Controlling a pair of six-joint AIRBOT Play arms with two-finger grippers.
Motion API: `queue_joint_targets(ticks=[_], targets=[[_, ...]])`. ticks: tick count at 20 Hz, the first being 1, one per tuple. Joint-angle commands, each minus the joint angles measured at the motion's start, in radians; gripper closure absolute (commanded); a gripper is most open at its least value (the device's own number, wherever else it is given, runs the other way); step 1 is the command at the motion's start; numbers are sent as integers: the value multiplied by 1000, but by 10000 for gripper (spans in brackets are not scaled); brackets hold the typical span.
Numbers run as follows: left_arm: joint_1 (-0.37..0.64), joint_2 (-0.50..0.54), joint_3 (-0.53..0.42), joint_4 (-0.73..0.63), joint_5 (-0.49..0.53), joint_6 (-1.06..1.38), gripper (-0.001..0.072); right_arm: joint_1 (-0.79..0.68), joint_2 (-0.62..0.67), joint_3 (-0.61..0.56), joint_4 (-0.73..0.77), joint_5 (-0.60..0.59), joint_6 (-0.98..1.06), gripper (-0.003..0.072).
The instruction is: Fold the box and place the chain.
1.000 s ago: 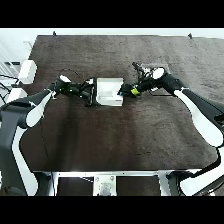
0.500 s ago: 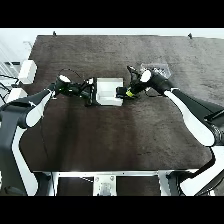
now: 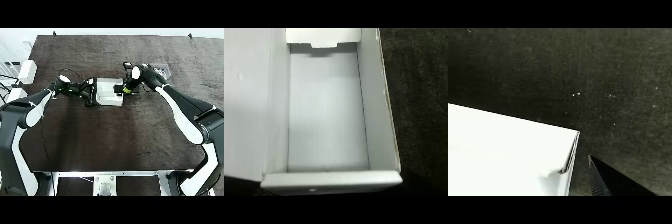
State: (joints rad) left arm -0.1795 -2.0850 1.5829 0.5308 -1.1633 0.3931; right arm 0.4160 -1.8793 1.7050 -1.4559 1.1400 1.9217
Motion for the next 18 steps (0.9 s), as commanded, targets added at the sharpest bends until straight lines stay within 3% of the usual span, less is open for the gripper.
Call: queue_joint_targets(ticks=[1,4,13,16,17,18], targets=[[0,-1,0,0,0,0,425,13,-53,107,-68,145,43,252],[0,-1,0,0,0,0,425,20,-78,148,-83,182,58,306],[0,-1,0,0,0,0,425,27,-129,160,-85,248,113,327],[0,-1,0,0,0,0,425,38,-142,164,-94,248,145,390],[0,-1,0,0,0,0,425,40,-144,164,-93,248,148,466],[0,-1,0,0,0,0,425,45,-144,164,-94,249,148,495]])
